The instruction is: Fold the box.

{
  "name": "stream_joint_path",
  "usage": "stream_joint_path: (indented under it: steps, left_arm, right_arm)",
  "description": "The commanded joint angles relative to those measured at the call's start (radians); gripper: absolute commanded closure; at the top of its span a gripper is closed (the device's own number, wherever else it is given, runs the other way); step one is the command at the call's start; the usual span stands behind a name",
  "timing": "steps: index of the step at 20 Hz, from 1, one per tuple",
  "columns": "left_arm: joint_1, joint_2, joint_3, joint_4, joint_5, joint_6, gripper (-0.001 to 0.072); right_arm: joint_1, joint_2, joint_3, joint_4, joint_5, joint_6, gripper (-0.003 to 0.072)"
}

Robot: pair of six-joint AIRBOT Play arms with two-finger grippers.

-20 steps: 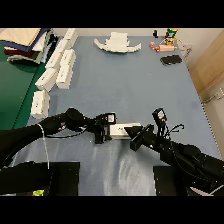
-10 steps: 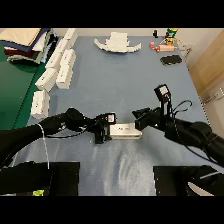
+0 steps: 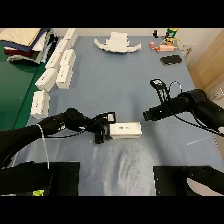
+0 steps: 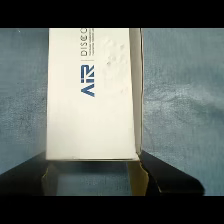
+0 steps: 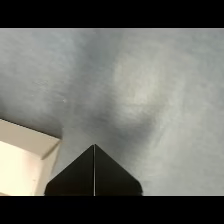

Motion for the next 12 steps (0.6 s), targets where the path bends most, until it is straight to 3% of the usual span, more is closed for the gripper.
stream_joint_path:
  steps: [1,4,7,10,12]
  left_arm:
    - [0.03,0.05,0.001,0.0,0.019,-0.112,0.0248]
    - [0.127,0.154,0.001,0.04,0.02,-0.277,0.0248]
    - [0.266,0.238,0.001,0.187,0.02,-0.522,0.0248]
    - [0.417,0.281,0.001,0.379,0.008,-0.794,0.0248]
    - [0.501,0.283,0.001,0.415,-0.024,-0.866,0.0248]
  right_arm:
    - [-0.013,-0.05,0.023,-0.022,-0.068,0.021,0.0685]
    - [-0.013,-0.051,0.022,-0.022,-0.069,0.021,0.0684]
    - [-0.013,-0.051,0.022,-0.022,-0.069,0.021,0.0684]
    - [-0.013,-0.051,0.022,-0.022,-0.069,0.021,0.0685]
    - [-0.013,-0.051,0.022,-0.022,-0.069,0.021,0.0685]
